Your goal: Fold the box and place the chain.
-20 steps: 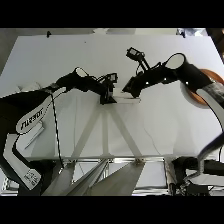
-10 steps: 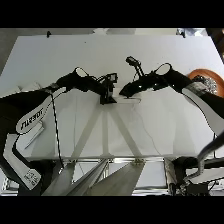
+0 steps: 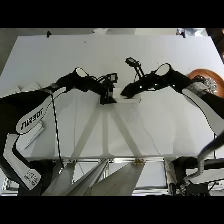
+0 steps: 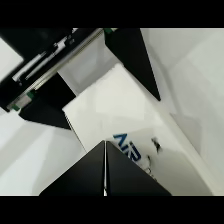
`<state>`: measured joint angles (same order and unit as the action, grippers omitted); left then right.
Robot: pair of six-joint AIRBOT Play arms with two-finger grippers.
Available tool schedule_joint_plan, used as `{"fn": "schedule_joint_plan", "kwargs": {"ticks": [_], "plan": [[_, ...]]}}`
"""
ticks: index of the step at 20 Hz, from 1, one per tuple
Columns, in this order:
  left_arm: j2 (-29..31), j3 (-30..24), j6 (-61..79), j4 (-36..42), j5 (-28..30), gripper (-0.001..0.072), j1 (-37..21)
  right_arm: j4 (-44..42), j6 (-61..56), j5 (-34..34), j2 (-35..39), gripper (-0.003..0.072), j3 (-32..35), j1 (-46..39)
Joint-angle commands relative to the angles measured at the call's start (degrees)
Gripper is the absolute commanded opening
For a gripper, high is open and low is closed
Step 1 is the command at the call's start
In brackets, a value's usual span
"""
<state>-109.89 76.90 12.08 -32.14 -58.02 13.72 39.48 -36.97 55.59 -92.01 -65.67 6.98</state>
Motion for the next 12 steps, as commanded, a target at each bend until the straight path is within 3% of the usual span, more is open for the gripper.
{"fn": "schedule_joint_plan", "kwargs": {"ticks": [1,5,8,12], "plan": [[0.0,0.0,0.1,0.0,0.0,0.0438,0.0,-4.1,2.1,-4.3,5.1,0.0013,-0.2,-0.5],[0.0,0.0,0.1,0.0,0.0,0.0438,0.0,-3.5,2.0,-2.9,10.8,0.0013,-0.2,-6.4],[0.0,0.0,0.1,0.0,0.0,0.0438,0.0,-2.6,1.9,4.5,10.9,0.0013,0.9,-11.5],[0.0,0.0,0.1,0.0,0.0,0.0438,0.0,-0.5,0.9,7.7,9.3,0.0012,3.9,-12.5]]}}
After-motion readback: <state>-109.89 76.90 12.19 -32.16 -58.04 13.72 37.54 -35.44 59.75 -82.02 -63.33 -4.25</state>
